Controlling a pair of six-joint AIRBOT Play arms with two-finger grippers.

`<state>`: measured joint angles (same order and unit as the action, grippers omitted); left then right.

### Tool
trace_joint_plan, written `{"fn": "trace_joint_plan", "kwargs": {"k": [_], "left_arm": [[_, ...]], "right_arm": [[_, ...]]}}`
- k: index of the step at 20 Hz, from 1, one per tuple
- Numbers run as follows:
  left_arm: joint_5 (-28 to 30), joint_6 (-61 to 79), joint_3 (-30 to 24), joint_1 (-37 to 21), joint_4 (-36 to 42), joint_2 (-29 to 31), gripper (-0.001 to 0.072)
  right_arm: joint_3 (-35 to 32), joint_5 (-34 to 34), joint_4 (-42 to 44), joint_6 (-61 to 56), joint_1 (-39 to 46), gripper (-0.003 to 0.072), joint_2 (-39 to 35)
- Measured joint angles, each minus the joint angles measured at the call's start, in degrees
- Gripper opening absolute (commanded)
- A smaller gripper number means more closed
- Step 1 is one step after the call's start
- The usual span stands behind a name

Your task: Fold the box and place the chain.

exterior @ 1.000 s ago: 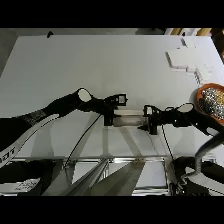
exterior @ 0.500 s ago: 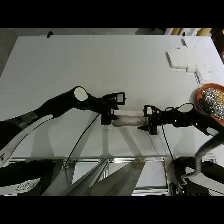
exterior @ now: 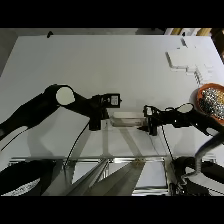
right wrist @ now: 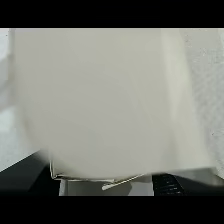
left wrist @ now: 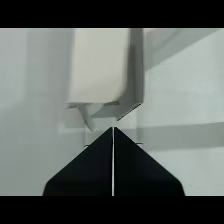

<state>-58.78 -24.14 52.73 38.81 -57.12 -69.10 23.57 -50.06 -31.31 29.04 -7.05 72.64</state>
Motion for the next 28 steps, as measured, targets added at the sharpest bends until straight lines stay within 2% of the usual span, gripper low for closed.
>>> {"fn": "trace_joint_plan", "kwargs": {"k": [3, 7, 10, 14, 18, 22, 25, 28], "left_arm": [[3.7, -2.7, 0.0, 4.3, -1.0, 0.2, 0.0002], [18.3, -4.3, 0.1, 8.9, -1.2, -2.8, 0.0003], [27.9, -7.1, 1.4, 9.0, -0.4, -6.8, 0.0003], [33.3, -9.5, 2.7, 7.2, 2.1, -14.2, 0.0003], [34.1, -10.4, 3.1, 6.2, 4.4, -18.9, 0.0006], [31.7, -10.6, 3.2, 5.2, 4.1, -16.3, 0.0002], [25.6, -11.8, 3.2, 4.6, 1.3, -11.1, 0.0002], [16.6, -15.3, 3.2, 4.4, -3.0, -7.2, 0.0001]], "right_arm": [[0.0, 0.0, 0.0, 0.0, 0.0, 0.0397, 0.0], [0.0, 0.1, 0.0, 0.0, 0.0, 0.0397, 0.0], [0.0, 0.1, 0.0, 0.0, 0.0, 0.0397, 0.0], [0.0, 0.1, 0.0, 0.0, 0.0, 0.0397, 0.0], [0.0, 0.1, 0.1, -0.1, 0.0, 0.0397, 0.0], [0.0, 0.1, 0.0, -0.1, 0.0, 0.0397, 0.0], [0.0, 0.1, 0.0, -0.1, 0.0, 0.0397, 0.0], [0.0, 0.1, 0.0, -0.1, 0.0, 0.0397, 0.0]]}}
